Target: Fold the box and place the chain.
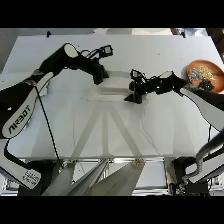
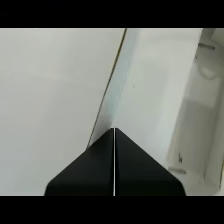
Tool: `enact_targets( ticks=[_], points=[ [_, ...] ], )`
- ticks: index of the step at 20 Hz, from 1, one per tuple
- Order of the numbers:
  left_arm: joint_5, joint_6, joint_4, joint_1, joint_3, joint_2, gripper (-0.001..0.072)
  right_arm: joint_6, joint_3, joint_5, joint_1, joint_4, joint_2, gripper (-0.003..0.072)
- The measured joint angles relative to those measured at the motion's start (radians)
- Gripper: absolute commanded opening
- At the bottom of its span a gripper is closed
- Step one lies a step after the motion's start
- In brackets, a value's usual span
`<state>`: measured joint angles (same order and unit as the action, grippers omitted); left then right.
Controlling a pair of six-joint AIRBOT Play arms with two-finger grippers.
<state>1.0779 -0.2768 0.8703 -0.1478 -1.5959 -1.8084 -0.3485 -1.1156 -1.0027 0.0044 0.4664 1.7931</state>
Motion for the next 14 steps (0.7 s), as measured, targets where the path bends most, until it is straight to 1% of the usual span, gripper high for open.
enact_targets(
  ticks=[3, 4, 5, 6, 7, 10, 11, 12, 14],
  points=[
    [0.075, 0.001, 0.017, 0.058, 0.0, 0.037, 0.0023, 0.0, 0.0, -0.001, 0.0, 0.0, 0.0, 0.0435],
    [0.096, 0.002, 0.032, 0.071, 0.0, 0.042, 0.0085, 0.0, 0.0, -0.002, 0.0, 0.001, 0.0, 0.0435],
    [0.112, 0.004, 0.056, 0.08, 0.001, 0.047, 0.0251, 0.0, 0.0, -0.002, 0.0, 0.001, 0.0, 0.0435],
    [0.121, 0.005, 0.079, 0.087, 0.005, 0.05, 0.0476, 0.0, 0.0, -0.002, 0.0, 0.001, 0.0, 0.0435],
    [0.121, 0.012, 0.103, 0.092, 0.015, 0.052, 0.0585, 0.0, 0.0, -0.002, 0.0, 0.001, 0.0, 0.0435],
    [0.09, 0.064, 0.14, 0.097, 0.066, 0.057, 0.0598, 0.0, 0.0, -0.003, 0.0, 0.001, 0.0, 0.0435],
    [0.082, 0.102, 0.148, 0.097, 0.09, 0.058, 0.0686, 0.0, 0.0, -0.003, 0.0, 0.001, 0.0, 0.0435],
    [0.073, 0.149, 0.15, 0.096, 0.116, 0.058, 0.0711, 0.0, 0.0, -0.003, 0.0, 0.001, 0.0, 0.0435],
    [0.065, 0.247, 0.153, 0.093, 0.168, 0.059, 0.0711, 0.0, 0.0, -0.003, 0.0, 0.001, 0.0, 0.0435]
  ],
)
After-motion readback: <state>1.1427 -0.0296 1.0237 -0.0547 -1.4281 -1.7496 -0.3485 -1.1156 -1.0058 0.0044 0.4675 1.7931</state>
